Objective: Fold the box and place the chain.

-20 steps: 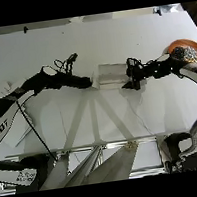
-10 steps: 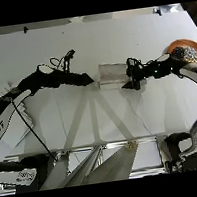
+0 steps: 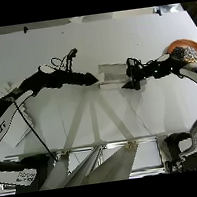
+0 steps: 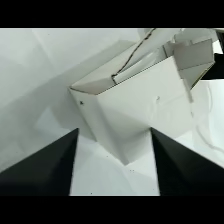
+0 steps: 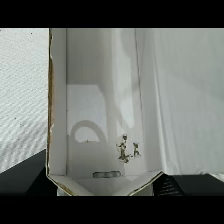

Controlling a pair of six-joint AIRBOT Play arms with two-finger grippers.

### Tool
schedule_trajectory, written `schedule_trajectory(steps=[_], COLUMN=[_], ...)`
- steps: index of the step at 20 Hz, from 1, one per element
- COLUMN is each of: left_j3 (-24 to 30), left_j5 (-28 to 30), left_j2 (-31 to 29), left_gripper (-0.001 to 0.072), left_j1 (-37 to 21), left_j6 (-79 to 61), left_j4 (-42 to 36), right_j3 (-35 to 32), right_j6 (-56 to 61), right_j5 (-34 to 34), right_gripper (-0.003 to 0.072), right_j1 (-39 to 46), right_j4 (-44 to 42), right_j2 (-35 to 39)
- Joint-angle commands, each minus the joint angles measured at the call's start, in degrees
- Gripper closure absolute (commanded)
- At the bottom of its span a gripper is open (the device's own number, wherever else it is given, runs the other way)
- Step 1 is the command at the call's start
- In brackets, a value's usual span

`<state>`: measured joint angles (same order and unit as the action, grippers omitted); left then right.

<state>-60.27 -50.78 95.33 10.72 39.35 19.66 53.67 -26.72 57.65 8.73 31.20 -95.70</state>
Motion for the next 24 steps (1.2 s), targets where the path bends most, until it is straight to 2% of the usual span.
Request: schedule_trajectory(steps=[1, 5, 13, 18, 20, 24], left_j3=[0.0, 0.0, 0.0, 0.0, 0.0, -0.3], left_j5=[0.1, 1.2, 10.1, 12.4, 13.8, 16.9], left_j2=[1.5, 3.1, 3.1, 2.9, 2.3, 0.1], left_gripper=[0.0133, 0.0131, 0.0132, 0.0152, 0.0152, 0.0152], left_j1=[1.0, 2.0, 4.3, 5.9, 6.5, 7.3], left_j6=[-2.5, -2.5, 3.3, 6.7, 7.7, 18.5], left_j4=[-4.4, -7.3, -7.2, -6.9, -4.6, 7.8], right_j3=[0.0, 0.0, 0.0, 0.0, 0.0, 0.0], right_j6=[0.0, 0.0, 0.0, 0.0, 0.0, 0.0], right_j5=[0.0, 0.0, 0.0, 0.0, 0.0, 0.0], right_gripper=[0.0189, 0.0189, 0.0189, 0.0189, 0.0189, 0.0189], right_j1=[0.0, 0.0, 0.0, 0.0, 0.0, 0.0], right_j4=[0.0, 0.0, 0.0, 0.0, 0.0, 0.0], right_j2=[0.0, 0.0, 0.0, 0.0, 0.0, 0.0])
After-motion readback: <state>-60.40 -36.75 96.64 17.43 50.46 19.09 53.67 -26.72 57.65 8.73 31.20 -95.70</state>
